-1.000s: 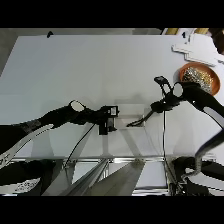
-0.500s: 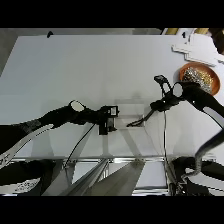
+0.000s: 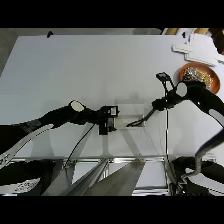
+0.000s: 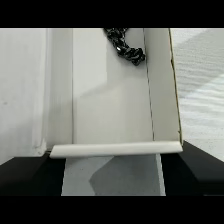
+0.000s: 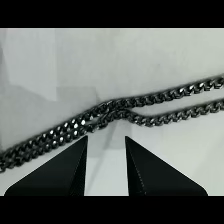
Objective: Fold the box and place the chain.
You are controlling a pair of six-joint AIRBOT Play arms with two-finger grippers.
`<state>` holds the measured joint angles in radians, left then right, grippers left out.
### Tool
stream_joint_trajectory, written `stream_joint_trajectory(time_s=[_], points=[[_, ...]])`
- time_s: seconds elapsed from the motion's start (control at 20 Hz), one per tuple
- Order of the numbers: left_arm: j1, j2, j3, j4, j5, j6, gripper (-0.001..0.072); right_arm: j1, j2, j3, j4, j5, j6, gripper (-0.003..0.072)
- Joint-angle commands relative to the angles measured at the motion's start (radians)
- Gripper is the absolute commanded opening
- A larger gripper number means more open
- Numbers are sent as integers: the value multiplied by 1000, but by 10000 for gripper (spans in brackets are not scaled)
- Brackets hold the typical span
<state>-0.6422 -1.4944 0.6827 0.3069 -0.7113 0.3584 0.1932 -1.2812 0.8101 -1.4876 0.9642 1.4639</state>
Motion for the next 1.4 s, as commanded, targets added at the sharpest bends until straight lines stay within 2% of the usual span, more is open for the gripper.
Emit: stream_joint_trajectory(time_s=[0.0,0.55,0.6,0.65,0.75,0.85,1.05,1.35], points=[[0,0,1,0,0,0,141,0,-18,0,-6,-18,22,266],[0,0,1,0,0,0,141,1,-86,0,-4,-15,21,221],[0,0,1,0,0,0,141,1,-87,0,-4,-13,21,187],[0,0,1,0,0,0,141,1,-87,0,-4,-11,21,118],[0,0,1,0,0,0,141,1,-86,0,-4,-6,21,58],[0,0,1,0,0,0,141,1,-81,0,-4,7,20,32],[0,0,1,0,0,0,141,1,3,0,-4,37,13,21],[0,0,1,0,0,0,141,70,232,0,11,142,12,21]])
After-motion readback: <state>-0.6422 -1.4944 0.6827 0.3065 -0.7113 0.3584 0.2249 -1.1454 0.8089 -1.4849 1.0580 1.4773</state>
